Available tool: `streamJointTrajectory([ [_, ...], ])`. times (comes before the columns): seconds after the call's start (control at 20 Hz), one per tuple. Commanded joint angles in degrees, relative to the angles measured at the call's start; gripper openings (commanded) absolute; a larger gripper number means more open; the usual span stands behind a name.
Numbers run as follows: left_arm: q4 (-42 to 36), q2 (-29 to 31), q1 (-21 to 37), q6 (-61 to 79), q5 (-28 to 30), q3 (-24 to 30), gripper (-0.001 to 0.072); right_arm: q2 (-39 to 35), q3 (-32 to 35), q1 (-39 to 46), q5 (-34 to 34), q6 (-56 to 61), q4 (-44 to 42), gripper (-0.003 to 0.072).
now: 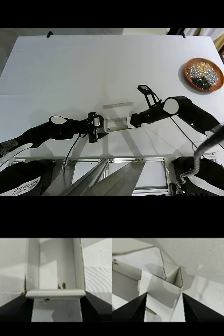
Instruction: Fold the box and place the chain.
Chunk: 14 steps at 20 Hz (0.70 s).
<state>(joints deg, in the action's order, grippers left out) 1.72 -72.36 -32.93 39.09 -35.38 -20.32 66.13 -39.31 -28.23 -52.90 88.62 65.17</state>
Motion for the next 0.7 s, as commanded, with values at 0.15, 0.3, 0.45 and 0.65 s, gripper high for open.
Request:
streamJointTrajectory([
  [0.15, 0.1, 0.0, 0.0, 0.1, 0.0, 0.0, 0.0137, 5.3, -4.0, -5.0, -1.9, 10.5, 4.1, 0.0484],
  [0.3, 0.1, 0.0, 0.0, 0.1, 0.0, 0.0, 0.0137, 5.3, -4.0, -5.4, -2.0, 14.8, 5.7, 0.0539],
  [0.45, 0.1, 0.0, 0.0, 0.1, 0.0, 0.0, 0.0137, 5.4, -4.6, -5.6, -2.0, 20.2, 9.3, 0.0561],
  [0.65, 0.1, 0.0, 0.0, 0.1, 0.0, 0.0, 0.0137, 7.4, -8.6, -9.1, -3.8, 25.7, 15.6, 0.0561],
])
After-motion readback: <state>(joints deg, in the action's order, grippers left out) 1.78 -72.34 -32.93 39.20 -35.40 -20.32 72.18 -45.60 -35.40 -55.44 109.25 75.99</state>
